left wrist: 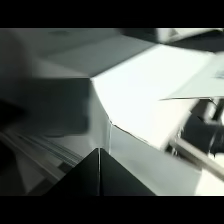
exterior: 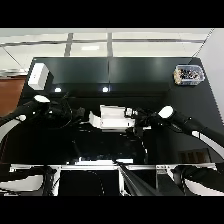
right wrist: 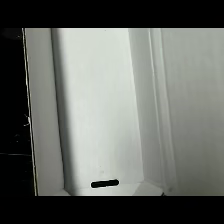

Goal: Fold the box and place the chain.

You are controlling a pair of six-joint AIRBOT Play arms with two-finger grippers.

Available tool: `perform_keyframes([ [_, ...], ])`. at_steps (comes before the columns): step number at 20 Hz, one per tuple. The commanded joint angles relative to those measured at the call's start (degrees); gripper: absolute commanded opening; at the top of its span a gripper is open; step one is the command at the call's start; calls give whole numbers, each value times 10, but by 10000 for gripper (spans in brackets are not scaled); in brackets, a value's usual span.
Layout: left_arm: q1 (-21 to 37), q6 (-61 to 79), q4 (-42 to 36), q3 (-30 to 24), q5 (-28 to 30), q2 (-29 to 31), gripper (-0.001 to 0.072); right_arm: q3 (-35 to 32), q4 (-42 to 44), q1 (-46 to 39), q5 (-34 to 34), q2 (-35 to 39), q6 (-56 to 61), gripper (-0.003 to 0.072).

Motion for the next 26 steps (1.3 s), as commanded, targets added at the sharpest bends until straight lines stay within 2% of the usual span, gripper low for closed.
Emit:
perform_keyframes([
  [1, -16, 28, -6, 52, -72, -10, 116, 0, 0, 0, 0, 0, 0, 402],
  [3, -18, 26, -5, 74, -86, -10, 668, 0, 0, 0, 0, 0, 0, 402],
  [4, -22, 24, -5, 80, -82, -10, 698, 0, 0, 0, 0, 0, 0, 402],
  [8, -64, -25, 28, 82, -21, -10, 639, 0, 0, 0, 0, 0, 0, 402],
  [9, -76, -22, 31, 82, -16, -10, 599, 0, 0, 0, 0, 0, 0, 402],
  [12, -97, -23, 34, 82, -16, -10, 592, 0, 0, 0, 0, 0, 0, 402],
  [14, -104, -24, 35, 82, -15, -10, 533, 0, 0, 0, 0, 0, 0, 402],
  [15, -108, -40, 43, 82, -8, -10, 533, 0, 0, 0, 0, 0, 0, 402],
  [18, -122, -104, 90, 94, 27, -10, 532, 0, 0, 0, 0, 0, 0, 402],
  [26, -193, -270, 288, 167, 38, -10, 532, 0, 0, 0, 0, 0, 0, 402],
])
